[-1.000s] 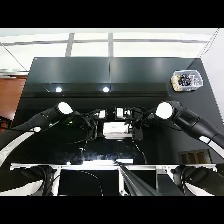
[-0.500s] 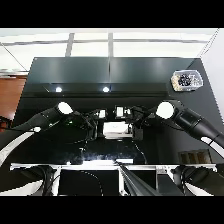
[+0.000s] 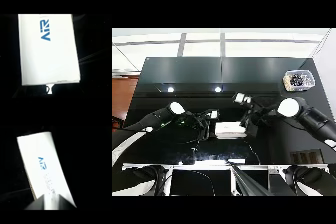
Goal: Fold the box and place the chain.
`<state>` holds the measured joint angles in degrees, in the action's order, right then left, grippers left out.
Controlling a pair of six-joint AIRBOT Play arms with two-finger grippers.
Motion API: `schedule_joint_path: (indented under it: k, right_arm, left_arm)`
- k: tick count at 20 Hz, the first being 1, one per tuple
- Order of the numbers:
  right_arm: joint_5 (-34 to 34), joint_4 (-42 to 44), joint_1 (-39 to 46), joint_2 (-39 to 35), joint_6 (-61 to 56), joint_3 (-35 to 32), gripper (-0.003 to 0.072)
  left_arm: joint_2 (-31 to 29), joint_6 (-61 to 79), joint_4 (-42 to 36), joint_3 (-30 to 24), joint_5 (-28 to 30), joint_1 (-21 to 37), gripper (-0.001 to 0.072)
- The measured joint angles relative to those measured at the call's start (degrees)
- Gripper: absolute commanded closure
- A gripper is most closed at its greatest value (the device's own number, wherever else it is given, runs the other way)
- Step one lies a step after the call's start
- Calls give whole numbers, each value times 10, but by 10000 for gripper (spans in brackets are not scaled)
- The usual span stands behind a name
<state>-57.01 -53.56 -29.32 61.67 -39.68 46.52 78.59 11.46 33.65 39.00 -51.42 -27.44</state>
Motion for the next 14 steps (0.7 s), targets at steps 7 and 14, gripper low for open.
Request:
schedule_joint_path:
  k: [7, 14]
  right_arm:
    - [-16, 254, 82, 11, -170, -97, 680]
    - [-4, 420, 77, 82, -167, -122, 678]
  left_arm:
    - [0, -1, 0, 0, 0, 0, 219]
    - [0, -1, 0, 0, 0, 0, 219]
